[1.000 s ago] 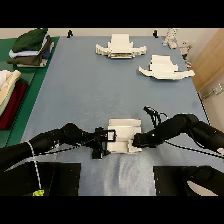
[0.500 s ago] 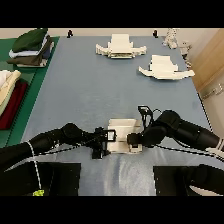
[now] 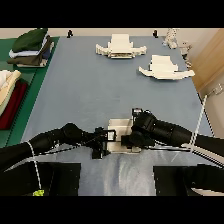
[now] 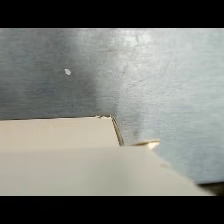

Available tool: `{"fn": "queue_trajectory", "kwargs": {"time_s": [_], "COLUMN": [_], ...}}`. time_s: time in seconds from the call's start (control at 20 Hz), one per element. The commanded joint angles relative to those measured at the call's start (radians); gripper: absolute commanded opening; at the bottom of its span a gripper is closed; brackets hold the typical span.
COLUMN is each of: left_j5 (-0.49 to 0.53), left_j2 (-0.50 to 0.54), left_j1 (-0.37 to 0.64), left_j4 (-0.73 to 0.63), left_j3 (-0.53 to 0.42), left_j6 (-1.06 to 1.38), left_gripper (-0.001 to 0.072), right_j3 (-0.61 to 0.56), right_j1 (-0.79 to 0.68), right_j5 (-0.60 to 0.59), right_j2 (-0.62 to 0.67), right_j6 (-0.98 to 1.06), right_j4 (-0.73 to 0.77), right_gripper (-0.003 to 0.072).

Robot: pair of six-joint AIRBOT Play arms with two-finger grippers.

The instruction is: Fold the box.

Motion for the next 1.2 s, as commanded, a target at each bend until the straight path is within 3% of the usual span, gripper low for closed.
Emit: {"fn": "queue_trajectory", "kwargs": {"time_s": [0.0, 0.1, 0.15, 0.5, 0.6, 0.85, 1.15], "left_j5": [0.000, 0.000, 0.000, 0.000, 0.000, 0.000, 0.000], "left_j2": [0.000, 0.000, 0.000, 0.000, 0.000, 0.000, 0.000], "left_j1": [0.000, 0.000, 0.000, 0.001, 0.000, 0.000, 0.000], "left_j4": [0.000, 0.000, 0.000, 0.000, 0.000, 0.000, 0.000], "left_j3": [0.000, 0.000, 0.000, 0.000, 0.000, 0.000, 0.000], "left_j6": [0.000, 0.000, 0.000, 0.000, 0.000, 0.000, 0.000], "left_gripper": [0.0409, 0.0409, 0.0409, 0.0409, 0.0409, 0.0409, 0.0409], "right_j3": [0.011, 0.011, 0.011, 0.011, 0.011, 0.029, 0.085], "right_j1": [0.008, 0.008, 0.008, 0.008, 0.008, 0.008, 0.003], "right_j5": [-0.042, -0.044, -0.045, -0.044, -0.045, -0.129, -0.244], "right_j2": [-0.022, -0.022, -0.022, -0.022, -0.021, 0.011, 0.193], "right_j6": [0.039, 0.037, 0.037, 0.021, 0.017, -0.018, -0.063], "right_j4": [-0.025, -0.025, -0.026, -0.031, -0.023, -0.025, -0.145], "right_gripper": [0.0282, 0.0048, 0.0003, 0.0007, 0.0428, 0.0453, 0.0448]}}
